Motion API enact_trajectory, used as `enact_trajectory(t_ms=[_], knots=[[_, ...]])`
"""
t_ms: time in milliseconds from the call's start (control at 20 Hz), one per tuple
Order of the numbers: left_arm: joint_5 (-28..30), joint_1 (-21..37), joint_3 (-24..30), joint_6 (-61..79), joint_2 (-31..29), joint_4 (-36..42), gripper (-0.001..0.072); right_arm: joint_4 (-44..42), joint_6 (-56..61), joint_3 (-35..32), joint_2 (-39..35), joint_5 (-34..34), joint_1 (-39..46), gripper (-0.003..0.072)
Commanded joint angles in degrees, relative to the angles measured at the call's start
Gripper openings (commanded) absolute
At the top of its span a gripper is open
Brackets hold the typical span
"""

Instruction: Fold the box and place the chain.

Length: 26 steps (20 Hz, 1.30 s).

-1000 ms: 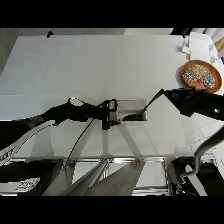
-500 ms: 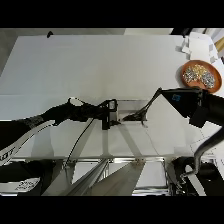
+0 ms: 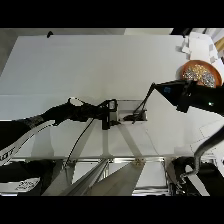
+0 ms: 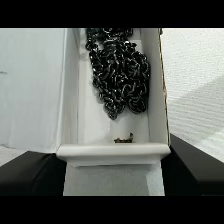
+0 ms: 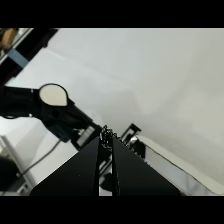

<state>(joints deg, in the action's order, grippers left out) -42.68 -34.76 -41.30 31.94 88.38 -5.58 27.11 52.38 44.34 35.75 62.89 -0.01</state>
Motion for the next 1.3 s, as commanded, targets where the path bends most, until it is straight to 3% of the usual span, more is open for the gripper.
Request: enact_trajectory(t_ms=[0, 200, 450, 800, 1200, 1250], knots=[[0.0, 0.0, 0.0, 0.0, 0.0, 0.0, 0.0031, -0.1, -4.8, 0.0, 6.0, 0.2, 0.0, 0.0015], [0.0, 0.0, 0.0, 0.0, 0.0, 0.0, 0.0031, 0.5, -5.0, 0.0, 9.3, 2.1, -0.2, 0.0015], [0.0, 0.0, 0.0, 0.0, 0.0, 0.0, 0.0031, 15.7, -4.8, -0.6, 10.8, 3.1, -9.2, 0.0015], [0.0, 0.0, 0.0, 0.0, 0.0, 0.0, 0.0031, 26.5, -0.6, -4.0, 15.8, -1.2, -18.9, 0.0015], [0.0, 0.0, 0.0, 0.0, 0.0, 0.0, 0.0031, 29.7, 4.6, -5.3, 23.3, -6.6, -18.9, 0.0019], [0.0, 0.0, 0.0, 0.0, 0.0, 0.0, 0.0031, 29.7, 4.6, -5.4, 24.0, -6.6, -18.9, 0.005]])
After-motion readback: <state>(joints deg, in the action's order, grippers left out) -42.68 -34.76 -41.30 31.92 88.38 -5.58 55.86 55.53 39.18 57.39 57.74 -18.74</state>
